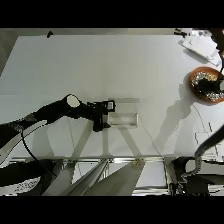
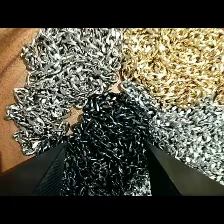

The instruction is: Fold the box and place the chain.

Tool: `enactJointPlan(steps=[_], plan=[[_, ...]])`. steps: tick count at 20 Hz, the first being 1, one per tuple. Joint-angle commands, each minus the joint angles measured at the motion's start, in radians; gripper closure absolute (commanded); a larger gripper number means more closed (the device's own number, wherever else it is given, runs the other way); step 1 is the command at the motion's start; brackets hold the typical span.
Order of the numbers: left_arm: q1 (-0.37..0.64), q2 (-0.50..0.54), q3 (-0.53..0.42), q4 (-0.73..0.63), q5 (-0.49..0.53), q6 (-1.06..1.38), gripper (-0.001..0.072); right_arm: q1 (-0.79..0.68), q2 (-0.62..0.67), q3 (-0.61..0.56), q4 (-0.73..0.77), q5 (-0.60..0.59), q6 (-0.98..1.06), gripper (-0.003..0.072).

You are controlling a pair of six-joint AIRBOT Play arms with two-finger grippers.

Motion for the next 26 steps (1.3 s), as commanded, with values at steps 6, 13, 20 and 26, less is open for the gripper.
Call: enactJointPlan(steps=[6, 13, 20, 26], plan=[[0.001, 0.000, 0.000, 0.000, 0.000, 0.000, 0.0257, -0.001, -0.057, 0.011, 0.003, 0.092, -0.015, 0.0512], [0.001, 0.000, 0.000, 0.000, 0.000, 0.000, 0.0257, -0.001, 0.082, 0.011, 0.020, 0.158, -0.015, 0.0679], [0.001, 0.000, 0.000, 0.000, 0.000, 0.000, 0.0257, 0.021, 0.333, 0.010, 0.208, 0.350, -0.079, 0.0679], [0.001, 0.000, 0.000, 0.000, 0.000, 0.000, 0.0257, 0.246, 0.514, 0.010, 0.304, 0.510, -0.121, 0.0679]])
